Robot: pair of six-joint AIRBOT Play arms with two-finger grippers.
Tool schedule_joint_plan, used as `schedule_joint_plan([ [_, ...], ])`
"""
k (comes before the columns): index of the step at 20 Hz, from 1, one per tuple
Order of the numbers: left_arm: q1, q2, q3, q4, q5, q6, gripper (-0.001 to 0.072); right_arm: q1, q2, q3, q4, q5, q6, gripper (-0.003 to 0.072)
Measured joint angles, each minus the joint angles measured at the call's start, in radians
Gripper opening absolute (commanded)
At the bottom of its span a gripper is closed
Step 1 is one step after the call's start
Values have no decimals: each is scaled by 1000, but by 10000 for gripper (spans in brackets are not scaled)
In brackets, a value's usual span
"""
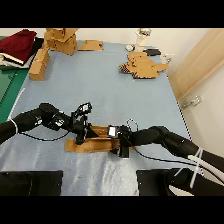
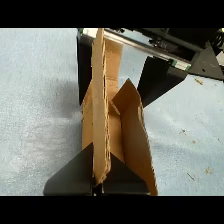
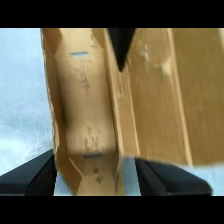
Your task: Fold the box.
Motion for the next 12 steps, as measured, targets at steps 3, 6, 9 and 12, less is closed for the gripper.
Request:
schedule_joint_plan([
  [3, 1, 0, 0, 0, 0, 0, 12, -18, -39, 20, 52, -27, -61, 714],
  [6, 1, 0, 0, 0, 0, 0, 12, -25, -42, 27, 65, -39, -68, 713],
  [9, 1, 0, 0, 0, 0, 0, 12, -27, -43, 29, 39, -48, -72, 710],
  [12, 1, 0, 0, 0, 0, 0, 12, -28, -61, 30, 24, -50, -75, 704],
])
